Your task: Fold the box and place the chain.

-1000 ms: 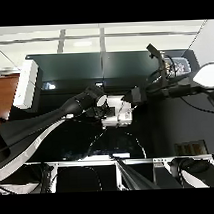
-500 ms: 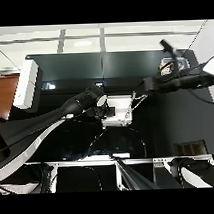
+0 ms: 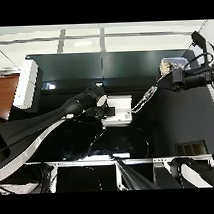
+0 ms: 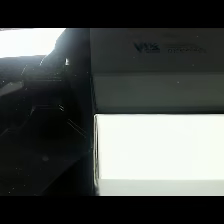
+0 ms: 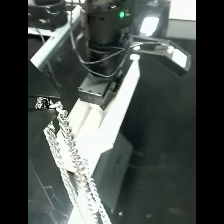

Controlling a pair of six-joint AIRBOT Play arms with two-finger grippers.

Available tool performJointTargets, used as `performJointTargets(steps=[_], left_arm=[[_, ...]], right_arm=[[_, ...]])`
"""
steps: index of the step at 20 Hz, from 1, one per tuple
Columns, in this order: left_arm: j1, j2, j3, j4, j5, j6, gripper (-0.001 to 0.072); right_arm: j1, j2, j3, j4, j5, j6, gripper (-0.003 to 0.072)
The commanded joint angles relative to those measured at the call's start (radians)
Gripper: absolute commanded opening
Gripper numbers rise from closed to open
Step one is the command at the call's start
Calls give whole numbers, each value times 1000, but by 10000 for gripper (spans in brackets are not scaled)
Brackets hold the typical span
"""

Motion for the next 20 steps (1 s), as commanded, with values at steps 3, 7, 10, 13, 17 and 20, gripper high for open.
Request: performJointTargets(steps=[3, 7, 10, 13, 17, 20], left_arm=[[1, 0, 0, 0, -1, 0, 31], [1, 0, 0, 0, -1, 0, 31], [1, 0, 0, 0, -1, 0, 31], [1, 0, 0, 0, -1, 0, 30], [1, 0, 0, 0, -1, 0, 31], [1, 0, 0, 0, -1, 0, 31]], right_arm=[[170, 0, -129, -5, -116, -1, 24], [370, -11, -234, 73, -355, 2, 23], [448, -29, -236, 75, -438, 2, 24], [463, -38, -237, 80, -458, 20, 24], [462, -41, -238, 82, -460, 21, 26], [437, -40, -237, 78, -448, 22, 350]])
